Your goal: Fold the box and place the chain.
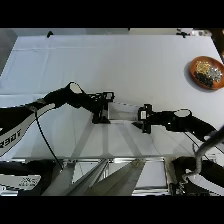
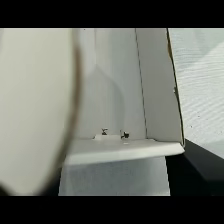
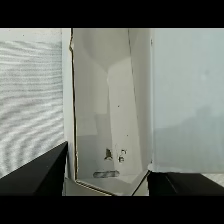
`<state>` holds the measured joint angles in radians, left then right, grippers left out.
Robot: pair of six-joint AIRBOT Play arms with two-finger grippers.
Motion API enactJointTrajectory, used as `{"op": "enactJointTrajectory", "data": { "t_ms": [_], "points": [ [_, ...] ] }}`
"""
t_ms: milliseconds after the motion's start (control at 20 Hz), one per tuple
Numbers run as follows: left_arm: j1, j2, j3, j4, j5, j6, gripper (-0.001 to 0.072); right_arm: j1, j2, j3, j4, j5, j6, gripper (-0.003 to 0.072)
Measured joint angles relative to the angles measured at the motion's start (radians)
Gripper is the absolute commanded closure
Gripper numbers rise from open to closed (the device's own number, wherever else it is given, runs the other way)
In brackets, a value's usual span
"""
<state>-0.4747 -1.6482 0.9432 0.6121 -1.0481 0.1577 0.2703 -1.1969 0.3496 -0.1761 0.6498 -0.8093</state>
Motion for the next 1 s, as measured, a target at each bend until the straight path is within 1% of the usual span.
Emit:
{"op": "enactJointTrajectory", "data": {
  "t_ms": [300,350,400,450,500,550,600,650,850,1000],
  "points": [
    [0.000,0.000,0.000,0.006,0.002,-0.007,0.0355,0.000,0.000,0.000,0.000,0.000,0.000,0.0348],
    [0.000,0.000,0.000,0.007,0.002,-0.008,0.0329,0.000,0.000,0.000,0.000,0.000,0.000,0.0348],
    [0.000,0.000,0.000,0.008,0.003,-0.008,0.0208,0.000,0.000,0.000,0.000,0.001,0.000,0.0348],
    [0.000,0.000,0.000,0.008,0.003,-0.008,0.0174,0.000,0.000,0.000,0.000,0.001,0.000,0.0348],
    [0.001,0.000,0.000,0.008,0.003,-0.008,0.0172,0.000,0.000,0.000,0.000,0.001,0.000,0.0348],
    [0.003,0.000,0.000,0.007,0.004,-0.009,0.0150,0.000,0.000,0.000,0.000,0.001,0.000,0.0348],
    [0.006,0.000,-0.001,0.005,0.004,-0.009,0.0038,0.000,0.000,0.000,0.000,0.001,0.000,0.0348],
    [0.010,-0.001,-0.002,0.008,0.004,-0.011,0.0011,0.000,0.000,0.000,0.003,0.000,-0.001,0.0348],
    [0.031,0.001,-0.008,-0.008,-0.003,-0.010,0.0010,0.000,0.000,0.001,0.006,0.000,0.000,0.0348],
    [0.051,0.023,-0.044,-0.043,-0.004,0.034,0.0010,0.000,0.000,0.001,0.003,0.003,0.000,0.0348]
  ]
}}
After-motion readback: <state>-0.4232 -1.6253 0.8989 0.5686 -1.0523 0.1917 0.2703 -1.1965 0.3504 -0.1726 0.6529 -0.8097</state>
